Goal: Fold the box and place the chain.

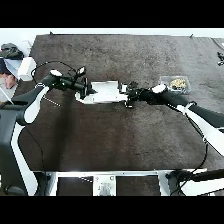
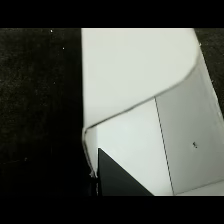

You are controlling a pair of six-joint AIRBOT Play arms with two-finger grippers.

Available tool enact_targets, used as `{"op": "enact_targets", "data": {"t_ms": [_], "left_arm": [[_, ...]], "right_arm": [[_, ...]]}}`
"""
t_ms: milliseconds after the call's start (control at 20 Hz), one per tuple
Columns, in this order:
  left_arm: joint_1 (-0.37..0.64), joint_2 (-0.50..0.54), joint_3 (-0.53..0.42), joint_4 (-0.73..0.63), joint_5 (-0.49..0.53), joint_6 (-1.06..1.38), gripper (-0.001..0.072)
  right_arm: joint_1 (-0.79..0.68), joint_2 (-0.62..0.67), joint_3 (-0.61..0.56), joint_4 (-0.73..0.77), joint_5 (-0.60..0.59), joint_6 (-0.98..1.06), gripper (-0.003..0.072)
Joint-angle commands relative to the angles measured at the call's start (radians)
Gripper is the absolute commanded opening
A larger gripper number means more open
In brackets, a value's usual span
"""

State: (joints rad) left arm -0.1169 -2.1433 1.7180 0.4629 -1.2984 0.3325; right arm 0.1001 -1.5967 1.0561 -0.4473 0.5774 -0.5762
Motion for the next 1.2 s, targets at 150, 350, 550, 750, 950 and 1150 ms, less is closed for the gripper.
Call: {"op": "enact_targets", "data": {"t_ms": [150,350,550,750,950,1150], "left_arm": [[0.000,0.000,0.000,0.000,0.001,0.000,0.0013],[0.000,0.000,0.000,0.000,0.001,0.000,0.0012],[0.000,0.000,0.000,0.000,0.001,0.000,0.0012],[0.000,0.000,0.000,0.000,0.001,0.000,0.0012],[0.000,0.000,0.000,0.000,0.000,0.000,0.0012],[0.000,0.000,0.000,0.000,0.001,0.000,0.0012]], "right_arm": [[-0.010,-0.051,0.079,-0.047,0.088,0.023,0.0589],[-0.017,-0.085,0.142,-0.051,0.144,0.092,0.0589],[-0.029,-0.114,0.184,-0.137,0.209,0.219,0.0591],[-0.033,-0.111,0.184,-0.159,0.276,0.264,0.0594],[-0.033,-0.098,0.184,-0.171,0.323,0.286,0.0599],[-0.033,-0.098,0.184,-0.186,0.341,0.338,0.0599]]}}
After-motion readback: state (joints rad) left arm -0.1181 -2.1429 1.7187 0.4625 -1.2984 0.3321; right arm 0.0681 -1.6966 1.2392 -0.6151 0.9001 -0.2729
